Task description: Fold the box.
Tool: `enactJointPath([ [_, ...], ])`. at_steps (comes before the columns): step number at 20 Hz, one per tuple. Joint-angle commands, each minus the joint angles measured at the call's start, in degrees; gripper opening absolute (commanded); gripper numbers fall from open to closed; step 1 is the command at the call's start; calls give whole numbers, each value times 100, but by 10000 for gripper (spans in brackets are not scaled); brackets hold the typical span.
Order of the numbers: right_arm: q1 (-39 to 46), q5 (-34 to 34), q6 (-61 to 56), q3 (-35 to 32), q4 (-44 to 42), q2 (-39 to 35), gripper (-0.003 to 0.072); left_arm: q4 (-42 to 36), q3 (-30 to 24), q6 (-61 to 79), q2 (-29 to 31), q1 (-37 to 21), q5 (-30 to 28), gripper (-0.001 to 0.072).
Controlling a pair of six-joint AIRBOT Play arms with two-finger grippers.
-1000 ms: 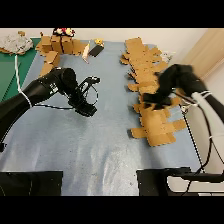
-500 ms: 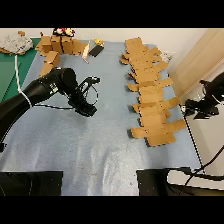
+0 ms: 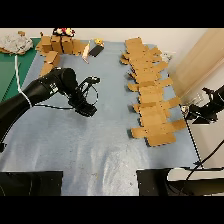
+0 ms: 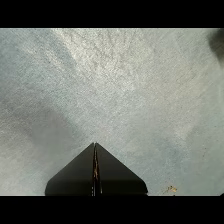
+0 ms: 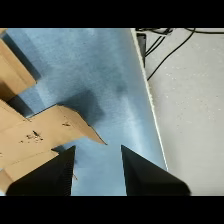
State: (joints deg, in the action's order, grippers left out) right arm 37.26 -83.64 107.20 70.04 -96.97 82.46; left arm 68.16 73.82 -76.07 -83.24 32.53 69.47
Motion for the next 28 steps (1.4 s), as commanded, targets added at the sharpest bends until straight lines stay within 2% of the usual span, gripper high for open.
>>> enactJointPath([
  [1,37,-138,284,-2,-229,238,448,0,0,2,0,0,0,13],
  [6,31,-188,442,-2,-520,616,448,0,0,0,0,0,-2,13],
  [9,-31,-481,455,-20,-848,726,444,0,0,0,0,0,0,13],
  [10,-87,-590,514,-46,-927,723,421,0,0,0,0,0,0,13],
  [12,-210,-815,627,-94,-1019,723,260,0,0,0,0,0,-2,13],
  [13,-284,-903,645,-133,-1034,723,226,0,0,0,0,0,-2,13],
  [15,-426,-1110,763,-203,-1150,721,33,-2,0,0,0,0,-2,13],
  [16,-483,-1233,791,-214,-1182,721,6,0,0,0,0,0,0,13],
  [20,-566,-1333,785,-212,-1394,579,5,-2,0,0,0,0,0,13],
  [22,-564,-1121,787,-208,-1751,411,5,0,0,0,0,0,0,13],
  [25,-636,-267,785,-210,-2315,55,5,0,0,2,0,0,0,13],
  [28,-935,667,778,-214,-2483,-313,4,0,0,0,0,0,-2,13],
])
